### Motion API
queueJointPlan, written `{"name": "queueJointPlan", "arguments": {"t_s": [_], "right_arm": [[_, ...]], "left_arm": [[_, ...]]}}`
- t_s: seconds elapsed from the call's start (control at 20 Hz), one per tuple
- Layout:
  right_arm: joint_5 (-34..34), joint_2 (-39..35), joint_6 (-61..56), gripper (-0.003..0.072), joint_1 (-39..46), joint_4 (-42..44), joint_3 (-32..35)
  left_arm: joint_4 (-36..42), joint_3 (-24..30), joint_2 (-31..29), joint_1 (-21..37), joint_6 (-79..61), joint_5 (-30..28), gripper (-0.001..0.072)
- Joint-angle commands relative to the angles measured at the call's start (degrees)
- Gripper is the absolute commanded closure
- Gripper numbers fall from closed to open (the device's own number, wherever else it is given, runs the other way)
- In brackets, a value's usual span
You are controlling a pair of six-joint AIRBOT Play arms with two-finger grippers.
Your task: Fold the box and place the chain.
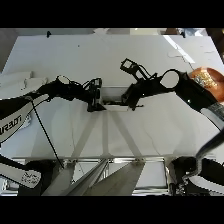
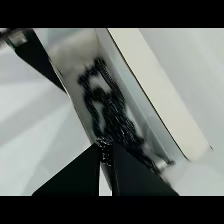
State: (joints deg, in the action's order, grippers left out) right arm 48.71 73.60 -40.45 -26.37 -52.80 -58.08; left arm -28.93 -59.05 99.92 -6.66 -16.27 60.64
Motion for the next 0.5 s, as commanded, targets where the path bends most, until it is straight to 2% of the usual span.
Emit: {"name": "queueJointPlan", "arguments": {"t_s": [0.0, 0.15, 0.2, 0.3, 0.45], "right_arm": [[-3.69, -0.02, 5.01, 0.0675, -2.16, 8.59, -0.07], [-7.06, 0.46, 6.27, 0.0670, -3.67, 9.27, -0.07], [-7.65, 0.50, 6.25, 0.0617, -3.67, 8.92, -0.07], [-7.54, 0.50, 5.86, 0.0412, -3.50, 8.04, -0.07], [-5.88, -0.22, 2.93, 0.0406, -3.08, 0.94, -0.07]], "left_arm": [[-0.02, -0.04, 0.00, 0.02, -0.02, -0.02, 0.0346], [-0.02, -0.04, 0.00, 0.02, -0.02, -0.02, 0.0346], [-0.02, -0.04, 0.00, 0.02, -0.02, 0.00, 0.0346], [-0.02, -0.04, 0.00, 0.02, -0.02, -0.02, 0.0346], [-0.02, -0.04, 0.00, 0.02, -0.02, -0.02, 0.0346]]}}
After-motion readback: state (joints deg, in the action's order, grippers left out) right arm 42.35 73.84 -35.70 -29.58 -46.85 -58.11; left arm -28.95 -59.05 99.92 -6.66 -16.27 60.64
